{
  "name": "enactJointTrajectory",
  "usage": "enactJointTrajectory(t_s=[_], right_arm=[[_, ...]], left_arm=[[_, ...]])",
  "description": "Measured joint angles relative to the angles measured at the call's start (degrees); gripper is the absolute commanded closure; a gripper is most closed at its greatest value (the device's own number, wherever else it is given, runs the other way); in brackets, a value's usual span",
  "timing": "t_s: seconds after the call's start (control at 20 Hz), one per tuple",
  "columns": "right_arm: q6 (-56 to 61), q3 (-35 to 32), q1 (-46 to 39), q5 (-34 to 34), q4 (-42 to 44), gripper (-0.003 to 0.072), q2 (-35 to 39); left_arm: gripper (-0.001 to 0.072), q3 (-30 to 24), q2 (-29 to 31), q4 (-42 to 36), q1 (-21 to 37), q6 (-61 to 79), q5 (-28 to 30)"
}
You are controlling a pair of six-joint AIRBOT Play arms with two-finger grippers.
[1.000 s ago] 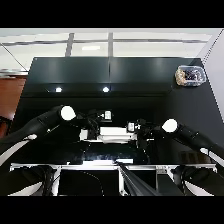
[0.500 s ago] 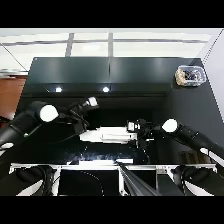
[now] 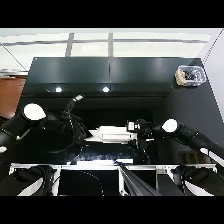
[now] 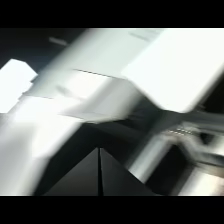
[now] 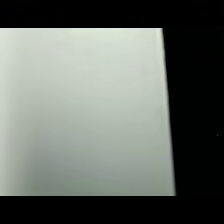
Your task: Fold the box and place the chain.
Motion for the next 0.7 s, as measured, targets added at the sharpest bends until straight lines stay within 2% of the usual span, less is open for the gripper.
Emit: enactJointTrajectory(t_s=[0.1,0.15,0.35,0.5,0.55,0.7], right_arm=[[0.0,0.0,0.0,0.0,0.0,0.028,0.0],[0.0,0.0,0.0,0.0,0.0,0.028,0.0],[0.0,0.0,0.0,0.0,0.0,0.028,0.0],[0.2,0.0,0.0,0.0,0.0,0.028,0.0],[0.2,0.0,0.0,0.0,0.0,0.028,0.0],[0.2,0.0,0.0,0.0,0.0,0.028,0.0]], left_arm=[[0.0684,-1.8,0.0,-5.9,-4.5,1.3,1.2],[0.0684,-2.5,0.1,-8.7,-6.6,2.3,3.5],[0.0684,-3.9,0.0,-19.5,-13.6,8.1,20.7],[0.0684,-4.3,-1.1,-22.9,-16.2,10.7,34.3],[0.0684,-4.3,-2.1,-23.5,-16.6,11.1,37.9],[0.0684,-4.4,-5.7,-24.6,-17.9,12.0,43.6]])
